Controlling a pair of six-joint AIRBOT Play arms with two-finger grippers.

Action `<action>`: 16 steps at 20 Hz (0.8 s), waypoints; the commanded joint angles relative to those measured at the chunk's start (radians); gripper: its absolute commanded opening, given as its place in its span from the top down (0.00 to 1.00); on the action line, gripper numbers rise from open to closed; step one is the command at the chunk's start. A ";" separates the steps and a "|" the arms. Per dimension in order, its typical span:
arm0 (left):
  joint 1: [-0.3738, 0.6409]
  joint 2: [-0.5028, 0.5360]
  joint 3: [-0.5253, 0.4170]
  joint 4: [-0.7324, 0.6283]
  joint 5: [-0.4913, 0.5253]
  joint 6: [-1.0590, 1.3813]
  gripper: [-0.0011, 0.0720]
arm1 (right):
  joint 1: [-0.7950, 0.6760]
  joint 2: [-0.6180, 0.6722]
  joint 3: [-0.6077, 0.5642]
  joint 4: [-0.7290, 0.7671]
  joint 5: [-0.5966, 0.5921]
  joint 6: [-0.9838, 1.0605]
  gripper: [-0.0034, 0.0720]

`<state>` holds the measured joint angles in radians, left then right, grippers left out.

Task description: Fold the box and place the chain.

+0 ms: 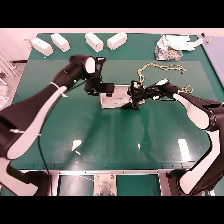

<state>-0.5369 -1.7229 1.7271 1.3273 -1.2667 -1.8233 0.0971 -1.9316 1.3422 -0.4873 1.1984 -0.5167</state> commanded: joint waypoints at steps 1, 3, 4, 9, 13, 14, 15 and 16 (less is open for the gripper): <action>0.053 0.062 -0.002 0.000 -0.107 0.183 0.05 | 0.000 0.000 0.000 0.001 0.000 0.000 0.18; 0.090 0.078 -0.013 -0.003 -0.126 0.285 0.05 | 0.000 0.000 0.000 0.001 0.000 0.000 0.18; 0.108 0.088 -0.034 -0.010 -0.113 0.365 0.05 | 0.000 0.000 0.000 0.001 0.000 0.000 0.18; 0.217 0.108 -0.211 -0.272 -0.010 0.758 0.11 | 0.000 0.000 0.000 0.001 0.000 0.000 0.18; 0.227 0.108 -0.269 -0.366 0.122 1.183 0.24 | 0.000 0.000 0.000 0.001 0.000 0.000 0.18; 0.227 0.108 -0.290 -0.415 0.129 1.331 0.24 | 0.000 0.000 0.000 0.001 0.000 0.000 0.18; 0.227 0.108 -0.321 -0.447 0.144 1.469 0.11 | 0.000 0.000 0.000 0.001 0.000 0.000 0.18; 0.227 0.106 -0.351 -0.446 0.180 1.548 0.02 | 0.000 0.000 0.000 0.001 0.000 0.000 0.18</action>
<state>-0.3180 -1.6169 1.4422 0.9745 -1.1687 -0.6598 0.0971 -1.9316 1.3422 -0.4870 1.1984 -0.5167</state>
